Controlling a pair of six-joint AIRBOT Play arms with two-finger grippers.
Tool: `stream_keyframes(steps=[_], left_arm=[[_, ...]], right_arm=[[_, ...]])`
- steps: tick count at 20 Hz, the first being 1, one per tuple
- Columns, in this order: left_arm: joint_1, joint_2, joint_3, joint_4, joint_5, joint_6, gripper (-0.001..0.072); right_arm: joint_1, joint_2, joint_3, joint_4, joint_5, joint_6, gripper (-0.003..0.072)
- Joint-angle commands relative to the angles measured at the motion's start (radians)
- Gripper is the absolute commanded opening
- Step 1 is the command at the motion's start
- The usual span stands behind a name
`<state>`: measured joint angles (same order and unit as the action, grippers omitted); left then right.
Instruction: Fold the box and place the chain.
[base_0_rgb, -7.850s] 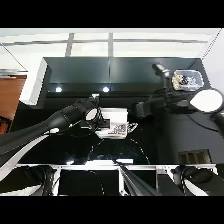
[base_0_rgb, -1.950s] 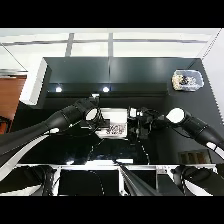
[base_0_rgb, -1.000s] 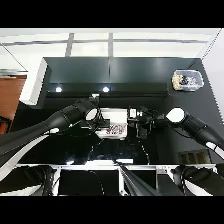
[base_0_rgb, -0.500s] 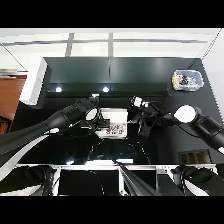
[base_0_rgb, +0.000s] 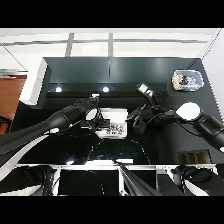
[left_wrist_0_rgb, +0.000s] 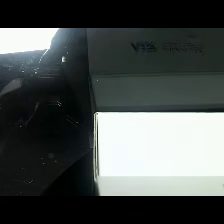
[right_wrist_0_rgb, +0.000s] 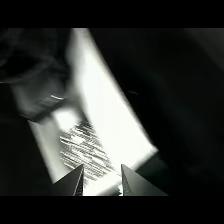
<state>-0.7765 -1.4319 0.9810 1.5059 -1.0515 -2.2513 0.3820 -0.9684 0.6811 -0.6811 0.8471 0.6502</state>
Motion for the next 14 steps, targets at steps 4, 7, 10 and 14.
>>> stream_keyframes(steps=[4,7,10,14], left_arm=[[0.0,0.0,0.0,-0.004,0.002,-0.005,0.0031],[0.0,0.0,0.0,-0.021,0.0,-0.003,0.0031],[0.003,0.0,0.001,-0.02,0.002,-0.029,0.003],[0.004,0.016,0.026,-0.019,-0.014,-0.066,0.0144]], right_arm=[[-0.278,0.176,0.001,-0.394,0.063,0.294,0.024],[-0.315,0.182,0.0,-0.385,0.105,0.295,0.024],[-0.311,0.182,0.0,-0.357,0.103,0.295,0.024],[-0.311,0.182,0.0,-0.359,0.115,0.295,0.024]])
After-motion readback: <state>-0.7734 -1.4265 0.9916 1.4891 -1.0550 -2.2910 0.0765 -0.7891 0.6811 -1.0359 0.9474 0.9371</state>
